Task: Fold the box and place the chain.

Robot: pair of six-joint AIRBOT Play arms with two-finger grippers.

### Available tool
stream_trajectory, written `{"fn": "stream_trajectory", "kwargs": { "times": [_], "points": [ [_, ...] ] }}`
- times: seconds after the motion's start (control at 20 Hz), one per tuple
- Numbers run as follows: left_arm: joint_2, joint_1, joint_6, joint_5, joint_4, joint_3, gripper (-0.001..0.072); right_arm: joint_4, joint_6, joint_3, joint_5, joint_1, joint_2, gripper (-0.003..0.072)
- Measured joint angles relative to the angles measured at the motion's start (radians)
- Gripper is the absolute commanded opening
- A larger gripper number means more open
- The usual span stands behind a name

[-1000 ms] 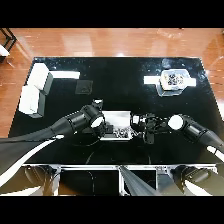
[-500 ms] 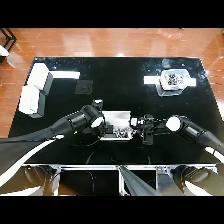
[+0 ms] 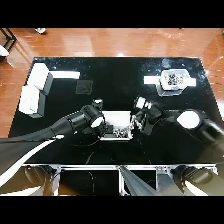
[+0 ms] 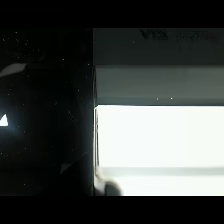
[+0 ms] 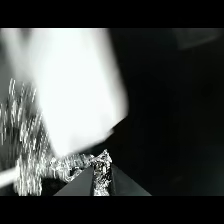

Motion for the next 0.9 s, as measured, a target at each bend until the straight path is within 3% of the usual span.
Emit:
{"fn": "stream_trajectory", "kwargs": {
  "times": [0.4,0.75,0.9],
  "points": [
    [0.0,0.0,0.0,0.0,0.0,0.0,0.0024,0.054,0.224,0.246,0.215,0.0,0.12,0.0018],
    [0.0,0.0,0.0,-0.001,0.0,0.0,0.0024,0.233,0.252,0.285,0.245,0.003,0.127,0.0019],
    [0.0,0.0,0.0,-0.001,0.0,0.0,0.0024,0.239,0.264,0.264,0.245,0.017,0.103,0.0019]
  ]
}}
